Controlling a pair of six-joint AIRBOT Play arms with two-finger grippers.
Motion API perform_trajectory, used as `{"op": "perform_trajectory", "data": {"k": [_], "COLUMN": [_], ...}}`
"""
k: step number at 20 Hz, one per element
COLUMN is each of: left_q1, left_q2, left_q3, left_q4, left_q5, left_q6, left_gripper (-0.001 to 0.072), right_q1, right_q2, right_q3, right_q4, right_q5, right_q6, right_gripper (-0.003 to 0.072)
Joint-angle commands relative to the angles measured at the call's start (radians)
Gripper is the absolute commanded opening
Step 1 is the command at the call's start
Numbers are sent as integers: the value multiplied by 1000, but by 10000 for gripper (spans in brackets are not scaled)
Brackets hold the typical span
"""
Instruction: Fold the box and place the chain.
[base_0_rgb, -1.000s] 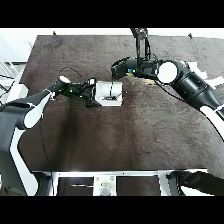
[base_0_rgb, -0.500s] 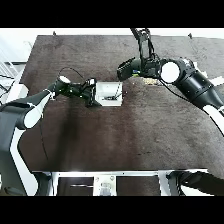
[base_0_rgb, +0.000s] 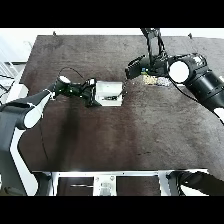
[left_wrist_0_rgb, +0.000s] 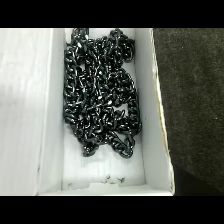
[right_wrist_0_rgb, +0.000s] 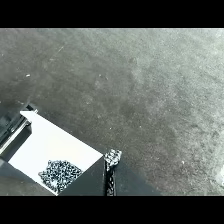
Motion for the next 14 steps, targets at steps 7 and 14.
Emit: {"op": "perform_trajectory", "data": {"k": [7, 14], "left_q1": [0, 0], "left_q2": [-1, -1], "left_q3": [0, 0], "left_q4": [0, 0], "left_q5": [0, 0], "left_q6": [0, 0], "left_gripper": [476, 475], "right_q1": [58, 58], "right_q2": [-27, -177], "right_q3": [0, -77], "right_q4": [10, 29], "right_q5": [-17, -185], "right_q6": [13, 12], "right_gripper": [7, 14]}}
